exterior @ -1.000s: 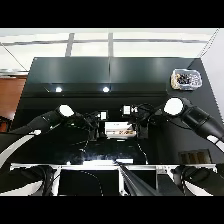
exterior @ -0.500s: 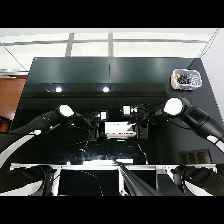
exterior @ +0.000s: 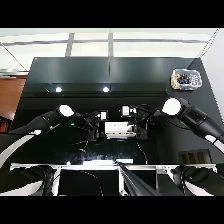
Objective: Fold the box and place the chain.
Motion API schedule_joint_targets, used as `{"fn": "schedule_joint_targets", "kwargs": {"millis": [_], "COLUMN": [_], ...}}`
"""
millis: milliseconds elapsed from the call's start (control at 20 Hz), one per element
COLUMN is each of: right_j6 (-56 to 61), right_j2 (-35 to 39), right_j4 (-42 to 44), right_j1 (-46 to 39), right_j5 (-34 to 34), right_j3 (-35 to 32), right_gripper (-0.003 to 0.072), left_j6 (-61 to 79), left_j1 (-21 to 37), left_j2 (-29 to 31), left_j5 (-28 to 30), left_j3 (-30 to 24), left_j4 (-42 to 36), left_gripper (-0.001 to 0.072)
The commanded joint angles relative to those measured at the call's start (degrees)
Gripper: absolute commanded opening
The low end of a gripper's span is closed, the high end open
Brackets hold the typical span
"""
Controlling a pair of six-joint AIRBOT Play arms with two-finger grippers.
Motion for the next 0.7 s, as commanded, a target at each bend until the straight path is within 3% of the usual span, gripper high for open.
{"fn": "schedule_joint_targets", "kwargs": {"millis": [0, 650], "right_j6": [0.17, 2.21], "right_j2": [-0.15, -0.17], "right_j4": [-0.02, -0.98], "right_j1": [0.87, 0.87], "right_j5": [0.31, 0.37], "right_j3": [0.00, -0.02], "right_gripper": [0.0274, 0.0275], "left_j6": [0.00, 0.00], "left_j1": [-0.02, -0.02], "left_j2": [-0.04, -0.04], "left_j5": [0.00, -0.04], "left_j3": [0.02, 0.02], "left_j4": [0.02, 0.04], "left_gripper": [0.0485, 0.0485]}}
